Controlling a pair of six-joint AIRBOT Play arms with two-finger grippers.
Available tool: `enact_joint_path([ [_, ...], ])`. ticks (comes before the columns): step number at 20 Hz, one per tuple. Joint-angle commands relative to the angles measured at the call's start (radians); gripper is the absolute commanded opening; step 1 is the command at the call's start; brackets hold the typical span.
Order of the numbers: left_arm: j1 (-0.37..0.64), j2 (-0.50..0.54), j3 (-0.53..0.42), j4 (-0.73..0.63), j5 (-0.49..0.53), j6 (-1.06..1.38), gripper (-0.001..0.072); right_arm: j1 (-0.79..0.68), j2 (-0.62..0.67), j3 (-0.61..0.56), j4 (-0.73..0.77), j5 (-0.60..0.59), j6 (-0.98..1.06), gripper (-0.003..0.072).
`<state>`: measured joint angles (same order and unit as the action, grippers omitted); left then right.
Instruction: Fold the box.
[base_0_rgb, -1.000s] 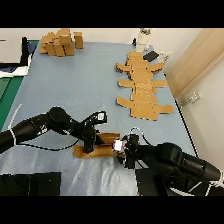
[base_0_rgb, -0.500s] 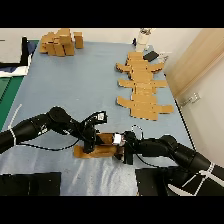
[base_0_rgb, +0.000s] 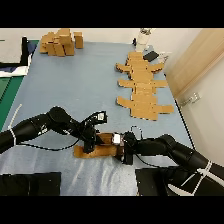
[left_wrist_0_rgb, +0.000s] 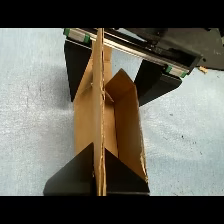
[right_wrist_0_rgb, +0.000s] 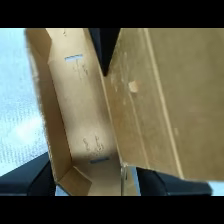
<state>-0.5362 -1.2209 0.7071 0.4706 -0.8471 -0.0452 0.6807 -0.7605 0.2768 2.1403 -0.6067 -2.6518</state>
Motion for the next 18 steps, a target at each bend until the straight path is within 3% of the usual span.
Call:
enact_joint_path([
  [1,0.0,0.0,0.0,0.0,0.0,0.0,0.0019,0.0,-0.029,0.0,0.012,-0.003,-0.002,0.072],
  [13,0.0,0.0,0.0,0.0,0.0,0.0,0.0019,0.001,-0.055,0.018,0.037,-0.064,-0.005,0.072],
  [18,0.0,0.0,0.0,0.0,0.0,0.0,0.0018,0.0,-0.056,0.018,0.036,-0.035,-0.024,0.072],
])
